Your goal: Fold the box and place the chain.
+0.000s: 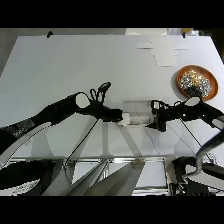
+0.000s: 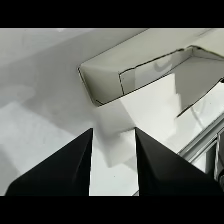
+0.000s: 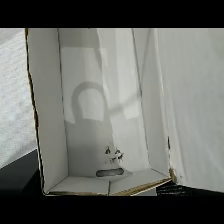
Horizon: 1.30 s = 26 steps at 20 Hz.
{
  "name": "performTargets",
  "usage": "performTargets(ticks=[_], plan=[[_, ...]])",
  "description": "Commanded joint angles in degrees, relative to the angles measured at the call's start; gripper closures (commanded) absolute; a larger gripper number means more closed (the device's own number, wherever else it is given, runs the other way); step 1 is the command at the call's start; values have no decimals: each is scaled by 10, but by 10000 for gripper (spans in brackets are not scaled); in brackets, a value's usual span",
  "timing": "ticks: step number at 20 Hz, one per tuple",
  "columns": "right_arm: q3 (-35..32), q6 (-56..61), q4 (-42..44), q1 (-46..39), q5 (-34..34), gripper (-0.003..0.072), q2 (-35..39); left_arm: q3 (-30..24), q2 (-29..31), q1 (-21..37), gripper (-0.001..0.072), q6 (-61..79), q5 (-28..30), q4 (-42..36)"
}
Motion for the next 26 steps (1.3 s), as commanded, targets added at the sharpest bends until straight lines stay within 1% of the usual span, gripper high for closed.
performTargets(ticks=[1, 3, 6, 10, 14, 20, 23, 26], plan=[[0, 0, 0, 0, 0, 156, 0, 1, -3, -1, 358, 1, -3, -4], [0, 0, 0, 0, 0, 156, 0, 6, -9, -3, 358, 0, -6, -4], [0, 0, 0, 0, 0, 156, 0, 28, -21, -14, 358, -22, -3, 0], [0, 0, 0, 0, 0, 156, 0, 61, -38, -29, 358, -126, -6, 76], [0, 0, 0, 0, 0, 156, 0, 84, -54, -49, 358, -181, -15, 110], [0, 0, 0, 0, 0, 156, 0, 129, -70, -66, 358, -306, -62, 211], [0, 0, 0, 0, 0, 156, 0, 149, -76, -72, 358, -337, -71, 221], [0, 0, 0, 0, 0, 156, 0, 193, -100, -84, 359, -360, -93, 230]])
